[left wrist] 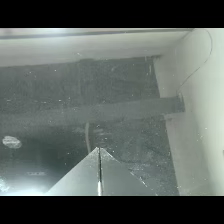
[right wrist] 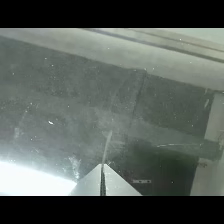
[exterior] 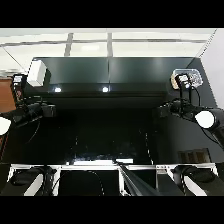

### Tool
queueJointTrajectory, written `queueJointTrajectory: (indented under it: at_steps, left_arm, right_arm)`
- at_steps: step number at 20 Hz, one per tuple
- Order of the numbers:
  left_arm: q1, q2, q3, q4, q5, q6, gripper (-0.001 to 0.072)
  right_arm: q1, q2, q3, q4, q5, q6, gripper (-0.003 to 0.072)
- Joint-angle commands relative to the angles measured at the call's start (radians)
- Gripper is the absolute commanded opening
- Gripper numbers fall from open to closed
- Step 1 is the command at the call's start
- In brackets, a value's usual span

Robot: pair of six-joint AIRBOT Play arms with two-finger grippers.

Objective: Fold the box and place the chain.

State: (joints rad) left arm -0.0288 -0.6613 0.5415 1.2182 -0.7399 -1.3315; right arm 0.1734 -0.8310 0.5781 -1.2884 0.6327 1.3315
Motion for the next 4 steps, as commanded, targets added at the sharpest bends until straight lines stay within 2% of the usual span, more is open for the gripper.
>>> queueJointTrajectory:
  at_steps: [1, 4]
  left_arm:
    - [0.000, 0.004, -0.004, 0.000, 0.001, 0.000, 0.0023]
    - [0.000, 0.004, -0.004, 0.000, 0.001, 0.000, 0.0024]
  right_arm:
    - [0.001, -0.001, -0.001, -0.003, -0.002, 0.000, 0.0015]
    - [0.001, -0.001, -0.001, -0.002, -0.002, 0.000, 0.0015]
